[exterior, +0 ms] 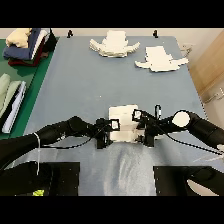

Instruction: Fold the box.

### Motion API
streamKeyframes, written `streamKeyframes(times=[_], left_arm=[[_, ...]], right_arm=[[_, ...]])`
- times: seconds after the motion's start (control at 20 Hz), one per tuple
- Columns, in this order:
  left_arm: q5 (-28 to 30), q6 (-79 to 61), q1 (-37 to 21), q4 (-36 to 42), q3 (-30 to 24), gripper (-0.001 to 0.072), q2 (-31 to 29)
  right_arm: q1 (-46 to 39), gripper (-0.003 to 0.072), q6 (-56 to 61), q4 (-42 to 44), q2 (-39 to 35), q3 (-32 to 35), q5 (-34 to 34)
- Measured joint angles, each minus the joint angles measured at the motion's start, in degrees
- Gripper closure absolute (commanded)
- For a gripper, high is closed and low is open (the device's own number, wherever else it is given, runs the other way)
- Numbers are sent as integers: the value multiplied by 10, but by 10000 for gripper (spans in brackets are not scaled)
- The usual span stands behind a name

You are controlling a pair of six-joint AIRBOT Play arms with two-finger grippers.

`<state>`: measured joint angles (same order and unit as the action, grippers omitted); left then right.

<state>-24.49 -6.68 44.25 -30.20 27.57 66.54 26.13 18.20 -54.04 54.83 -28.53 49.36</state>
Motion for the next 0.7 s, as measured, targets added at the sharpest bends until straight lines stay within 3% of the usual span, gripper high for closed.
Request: streamKeyframes(times=[0.05,0.1,0.2,0.25,0.3,0.45,0.7], left_arm=[[0,0,0,0,0,357,0],[0,0,0,0,0,356,0],[0,0,0,0,0,356,0],[0,0,0,0,0,356,0],[0,0,0,0,0,357,0],[0,0,0,0,0,357,0],[0,0,0,0,0,356,0]], right_arm=[[0,35,4,-1,0,0,0],[0,174,7,-2,0,0,1],[0,527,14,-5,-2,1,5],[1,633,24,-9,-9,0,8],[1,681,46,-19,-16,0,13],[0,682,209,-112,-54,-14,33],[-50,682,606,-369,-113,-40,132]])
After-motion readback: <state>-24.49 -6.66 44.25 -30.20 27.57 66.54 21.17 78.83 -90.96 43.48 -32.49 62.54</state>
